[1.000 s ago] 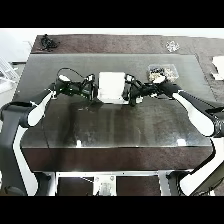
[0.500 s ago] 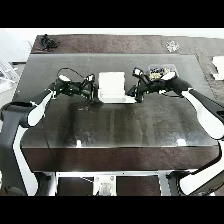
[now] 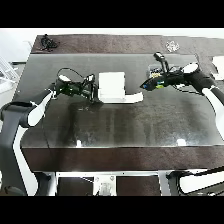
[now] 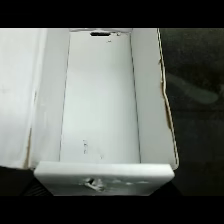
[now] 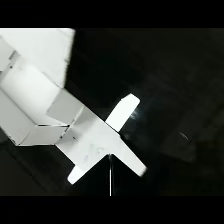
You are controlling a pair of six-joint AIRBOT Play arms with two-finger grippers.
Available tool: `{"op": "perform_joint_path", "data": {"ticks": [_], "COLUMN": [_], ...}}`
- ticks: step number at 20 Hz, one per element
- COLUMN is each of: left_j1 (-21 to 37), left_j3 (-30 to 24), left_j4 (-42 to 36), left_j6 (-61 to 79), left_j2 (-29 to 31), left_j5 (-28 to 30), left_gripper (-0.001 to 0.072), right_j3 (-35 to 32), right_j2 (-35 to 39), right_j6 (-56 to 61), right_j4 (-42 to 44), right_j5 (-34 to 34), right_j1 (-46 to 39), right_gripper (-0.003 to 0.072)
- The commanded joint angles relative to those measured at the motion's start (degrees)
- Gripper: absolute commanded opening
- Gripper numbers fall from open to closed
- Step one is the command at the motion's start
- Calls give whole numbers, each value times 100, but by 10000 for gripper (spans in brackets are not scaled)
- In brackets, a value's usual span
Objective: Fold the box and place the chain.
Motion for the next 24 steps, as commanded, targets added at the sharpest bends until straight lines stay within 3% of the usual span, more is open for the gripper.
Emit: {"op": "perform_joint_path", "data": {"ticks": [1, 9, 16, 24], "left_j1": [2, 2, 2, 2], "left_j3": [2, 2, 2, 2], "left_j4": [2, 2, 2, 2], "left_j6": [0, 0, 0, 0], "left_j2": [4, 4, 4, 4], "left_j5": [2, 2, 2, 2], "left_gripper": [640, 640, 640, 640], "right_j3": [-13, -358, -330, -20], "right_j2": [42, -579, -848, -619], "right_j6": [1718, 2083, 1596, 1958], "right_j4": [-415, -520, 658, 127], "right_j5": [44, 81, -35, 57], "right_j1": [-428, -140, 772, 841], "right_gripper": [5, 5, 5, 5]}}
